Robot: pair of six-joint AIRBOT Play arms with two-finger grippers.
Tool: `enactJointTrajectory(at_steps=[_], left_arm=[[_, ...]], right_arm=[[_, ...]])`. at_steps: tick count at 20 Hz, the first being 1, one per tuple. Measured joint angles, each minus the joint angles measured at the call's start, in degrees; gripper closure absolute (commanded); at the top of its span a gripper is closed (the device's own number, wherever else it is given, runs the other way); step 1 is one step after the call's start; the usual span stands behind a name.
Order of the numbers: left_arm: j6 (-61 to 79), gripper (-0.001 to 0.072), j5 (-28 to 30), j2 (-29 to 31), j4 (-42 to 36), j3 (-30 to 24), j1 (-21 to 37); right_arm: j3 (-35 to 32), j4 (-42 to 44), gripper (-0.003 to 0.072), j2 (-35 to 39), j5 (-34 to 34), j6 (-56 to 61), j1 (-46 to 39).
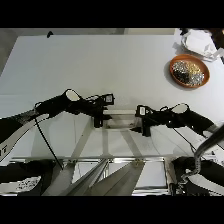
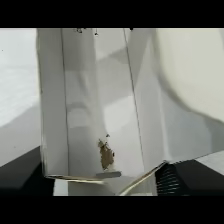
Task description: Fold the box and place the chain.
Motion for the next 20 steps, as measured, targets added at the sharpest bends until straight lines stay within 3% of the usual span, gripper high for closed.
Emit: enactJointTrajectory(at_steps=[2,4,20], left_arm=[[0.0,0.0698,0.0,0.0,0.1,0.0,0.0],[0.0,0.0698,0.0,0.0,0.1,0.0,0.0],[-0.1,0.0698,0.2,0.0,-0.1,0.0,0.0]], right_arm=[[0.0,0.1,0.0194,-1.0,0.0,0.0,0.5],[0.0,0.1,0.0258,-1.9,0.0,0.0,0.9],[0.0,-1.6,0.0258,-3.0,-3.2,0.1,1.2]])
